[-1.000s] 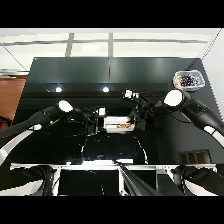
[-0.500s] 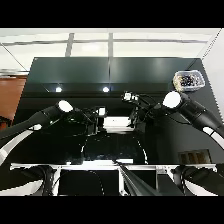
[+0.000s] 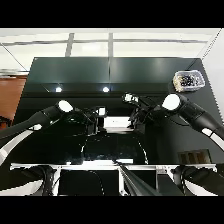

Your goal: Fold the box and place the chain.

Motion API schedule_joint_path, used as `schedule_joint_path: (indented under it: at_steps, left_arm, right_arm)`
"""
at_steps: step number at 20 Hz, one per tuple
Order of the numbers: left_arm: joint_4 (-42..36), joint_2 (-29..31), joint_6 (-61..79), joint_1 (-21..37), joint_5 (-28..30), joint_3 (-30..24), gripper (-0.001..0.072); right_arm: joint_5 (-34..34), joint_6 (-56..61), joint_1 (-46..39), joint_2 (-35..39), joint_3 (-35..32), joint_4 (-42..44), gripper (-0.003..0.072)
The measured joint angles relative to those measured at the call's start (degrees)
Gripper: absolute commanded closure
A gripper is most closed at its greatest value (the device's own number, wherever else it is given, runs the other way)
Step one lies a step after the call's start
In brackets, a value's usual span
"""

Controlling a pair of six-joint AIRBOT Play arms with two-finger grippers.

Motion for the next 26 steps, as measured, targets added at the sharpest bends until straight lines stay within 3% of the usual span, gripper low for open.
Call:
schedule_joint_path:
  at_steps: [2, 3, 4, 7, 11, 14, 21, 26]
  left_arm:
    - [0.0, 0.0, -0.02, 0.0, 0.0, 0.0, 0.0249]
    - [0.0, 0.0, -0.02, 0.0, -0.02, 0.0, 0.0249]
    - [0.0, 0.0, -0.02, 0.0, 0.0, 0.0, 0.0249]
    - [0.0, 0.0, 0.0, 0.0, -0.02, 0.0, 0.0249]
    - [0.0, 0.0, 0.0, 0.0, -0.02, 0.0, 0.0249]
    - [0.0, 0.0, -0.02, 0.0, -0.02, 0.0, 0.0249]
    - [-0.02, 0.0, -0.02, 0.0, -0.02, 0.0, 0.0249]
    - [-0.02, 0.0, 0.0, 0.0, -0.04, 0.0, 0.0247]
  right_arm:
    - [1.33, 1.88, -0.35, 1.4, 1.38, 0.24, 0.031]
    - [2.45, 4.17, -0.85, 2.45, 2.03, 0.35, 0.0455]
    - [3.5, 7.8, -1.53, 3.21, 2.12, 0.37, 0.067]
    - [4.09, 16.76, -4.11, 3.78, -1.53, 6.64, 0.0682]
    - [3.39, 17.75, -5.09, 0.68, -6.29, 24.76, 0.068]
    - [1.03, 18.71, -4.5, -2.8, -7.5, 30.71, 0.0674]
    - [-4.26, 26.84, -3.98, -6.73, -8.09, 28.44, 0.0674]
    - [-3.65, 28.55, -4.61, -4.48, -6.08, 23.93, 0.0674]
